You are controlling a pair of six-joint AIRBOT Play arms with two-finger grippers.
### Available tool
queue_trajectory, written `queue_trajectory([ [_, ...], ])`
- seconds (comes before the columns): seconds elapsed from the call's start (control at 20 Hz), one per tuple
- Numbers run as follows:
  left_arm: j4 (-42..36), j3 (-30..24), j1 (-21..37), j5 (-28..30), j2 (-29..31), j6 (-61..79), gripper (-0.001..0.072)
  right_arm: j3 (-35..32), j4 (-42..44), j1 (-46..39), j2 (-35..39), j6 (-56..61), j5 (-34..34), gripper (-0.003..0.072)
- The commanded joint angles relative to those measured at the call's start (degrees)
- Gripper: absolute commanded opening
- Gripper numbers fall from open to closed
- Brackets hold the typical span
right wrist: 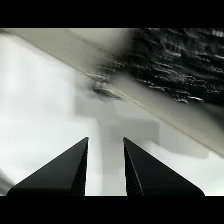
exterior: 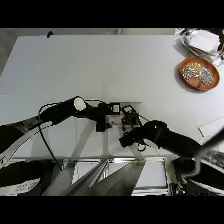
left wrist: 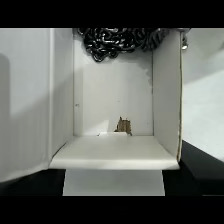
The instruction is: Fold the box and place the chain.
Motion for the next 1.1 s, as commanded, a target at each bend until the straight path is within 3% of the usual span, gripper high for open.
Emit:
queue_trajectory([
  [0.0,0.00,0.02,0.02,-0.09,-0.02,-0.24,0.0212,0.09,-1.01,0.46,1.73,-0.20,1.86,0.0239],
  [0.3,-0.22,0.02,0.02,-0.52,-0.02,-0.24,0.0212,-0.57,-1.92,0.66,2.89,3.93,-7.32,0.0222],
  [0.55,-0.20,0.00,0.02,-0.55,-0.02,-0.24,0.0212,-2.56,-8.76,0.66,2.89,13.22,-9.27,0.0220],
  [0.8,-0.20,0.02,0.02,-0.52,-0.02,-0.24,0.0212,-6.08,-11.54,2.86,2.89,20.02,-18.36,0.0216],
  [0.85,-0.20,0.00,0.02,-0.55,-0.02,-0.24,0.0212,-6.08,-12.13,3.04,2.89,20.57,-19.30,0.0188],
  [1.05,-0.20,0.00,0.02,-0.55,-0.02,-0.24,0.0212,-6.12,-13.77,3.02,2.86,20.81,-16.55,0.0180],
])
